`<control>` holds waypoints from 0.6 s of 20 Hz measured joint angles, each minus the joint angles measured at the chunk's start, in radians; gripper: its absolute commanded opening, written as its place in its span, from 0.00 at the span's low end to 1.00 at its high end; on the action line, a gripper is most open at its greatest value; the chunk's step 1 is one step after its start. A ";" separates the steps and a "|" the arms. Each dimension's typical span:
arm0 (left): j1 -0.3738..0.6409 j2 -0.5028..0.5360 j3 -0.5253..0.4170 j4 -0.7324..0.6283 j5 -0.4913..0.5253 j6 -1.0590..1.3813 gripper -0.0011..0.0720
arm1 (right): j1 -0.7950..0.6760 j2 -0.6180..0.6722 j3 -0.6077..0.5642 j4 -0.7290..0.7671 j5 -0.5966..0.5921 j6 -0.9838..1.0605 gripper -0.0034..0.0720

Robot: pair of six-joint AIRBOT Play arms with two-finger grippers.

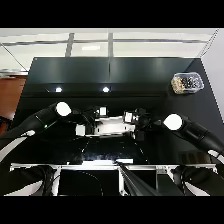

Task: Fold the box and place the chain.

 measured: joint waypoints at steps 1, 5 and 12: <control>0.000 0.000 0.000 0.000 0.000 0.000 0.06 | -0.005 0.001 0.001 0.000 -0.006 0.002 0.98; 0.000 0.000 0.000 0.000 0.000 0.001 0.06 | -0.015 -0.003 0.003 0.002 -0.006 0.007 0.98; 0.000 0.000 0.000 0.000 0.000 0.001 0.06 | -0.042 -0.082 0.008 0.175 0.049 -0.230 0.98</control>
